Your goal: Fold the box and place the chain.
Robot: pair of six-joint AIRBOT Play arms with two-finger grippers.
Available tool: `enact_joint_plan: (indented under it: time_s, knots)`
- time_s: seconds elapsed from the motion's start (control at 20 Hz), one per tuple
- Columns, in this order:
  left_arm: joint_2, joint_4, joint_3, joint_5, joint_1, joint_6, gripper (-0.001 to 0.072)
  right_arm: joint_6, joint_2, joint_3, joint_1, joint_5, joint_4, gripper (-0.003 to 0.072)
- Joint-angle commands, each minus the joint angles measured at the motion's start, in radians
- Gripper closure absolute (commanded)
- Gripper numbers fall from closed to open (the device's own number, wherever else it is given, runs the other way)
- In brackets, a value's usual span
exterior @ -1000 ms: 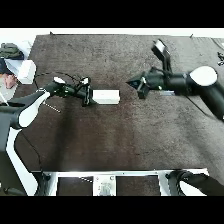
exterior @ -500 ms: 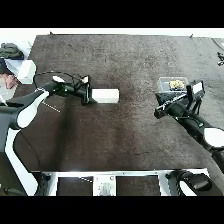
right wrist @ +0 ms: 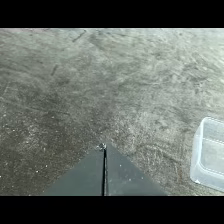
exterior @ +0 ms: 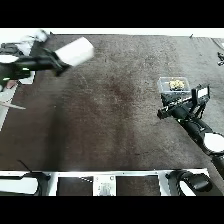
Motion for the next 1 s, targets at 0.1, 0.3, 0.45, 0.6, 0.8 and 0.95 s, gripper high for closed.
enact_joint_plan:
  time_s: [0.1, 0.3, 0.45, 0.6, 0.8, 0.95]
  knots:
    - [0.298, 0.237, -0.240, 0.061, 0.317, -0.365, 0.0707, 0.001, 0.002, -0.002, 0.000, -0.004, 0.000, 0.0699]
    - [0.410, 0.447, -0.415, 0.139, 0.519, -0.547, 0.0707, 0.001, 0.002, -0.003, 0.000, -0.004, 0.000, 0.0699]
    - [0.409, 0.478, -0.518, 0.144, 0.623, -0.584, 0.0707, 0.001, 0.002, -0.008, 0.000, -0.005, 0.000, 0.0699]
    - [0.367, 0.629, -0.554, 0.126, 0.627, -0.649, 0.0707, 0.001, 0.002, -0.029, 0.000, -0.028, 0.000, 0.0699]
    - [0.257, 0.665, -0.548, 0.076, 0.627, -0.644, 0.0707, 0.001, 0.002, -0.051, 0.000, -0.033, 0.000, 0.0698]
    - [0.190, 0.680, -0.548, 0.083, 0.627, -0.622, 0.0707, 0.001, 0.002, -0.051, 0.000, -0.033, 0.000, 0.0699]
